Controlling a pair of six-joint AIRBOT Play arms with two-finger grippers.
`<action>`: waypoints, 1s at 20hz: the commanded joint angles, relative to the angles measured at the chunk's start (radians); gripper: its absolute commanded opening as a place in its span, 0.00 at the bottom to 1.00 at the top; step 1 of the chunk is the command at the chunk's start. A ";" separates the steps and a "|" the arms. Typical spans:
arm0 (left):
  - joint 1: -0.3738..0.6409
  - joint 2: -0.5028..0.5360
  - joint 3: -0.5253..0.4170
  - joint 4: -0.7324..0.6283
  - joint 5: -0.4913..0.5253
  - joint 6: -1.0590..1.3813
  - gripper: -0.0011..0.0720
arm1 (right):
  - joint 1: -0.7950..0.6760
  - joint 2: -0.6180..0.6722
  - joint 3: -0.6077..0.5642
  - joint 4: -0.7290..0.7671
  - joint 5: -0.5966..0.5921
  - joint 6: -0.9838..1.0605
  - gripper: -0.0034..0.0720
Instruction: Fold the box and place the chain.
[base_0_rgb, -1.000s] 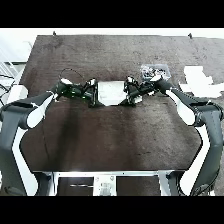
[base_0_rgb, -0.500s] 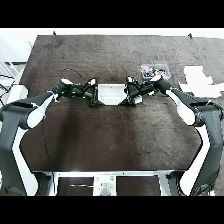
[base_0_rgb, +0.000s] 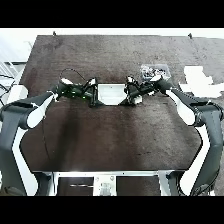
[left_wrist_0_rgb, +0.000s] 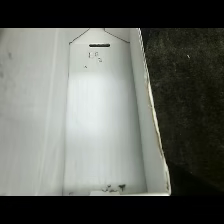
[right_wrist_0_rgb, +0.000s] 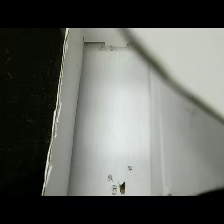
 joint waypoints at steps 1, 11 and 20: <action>-0.001 -0.001 0.000 0.005 0.025 -0.001 0.69 | 0.001 0.000 0.000 0.000 0.000 0.000 0.83; -0.001 -0.001 0.000 -0.001 0.021 -0.001 0.69 | 0.001 0.000 0.000 0.000 0.000 0.000 0.83; -0.001 -0.001 0.000 -0.001 0.019 -0.001 0.69 | 0.001 0.000 0.000 0.000 0.000 0.000 0.83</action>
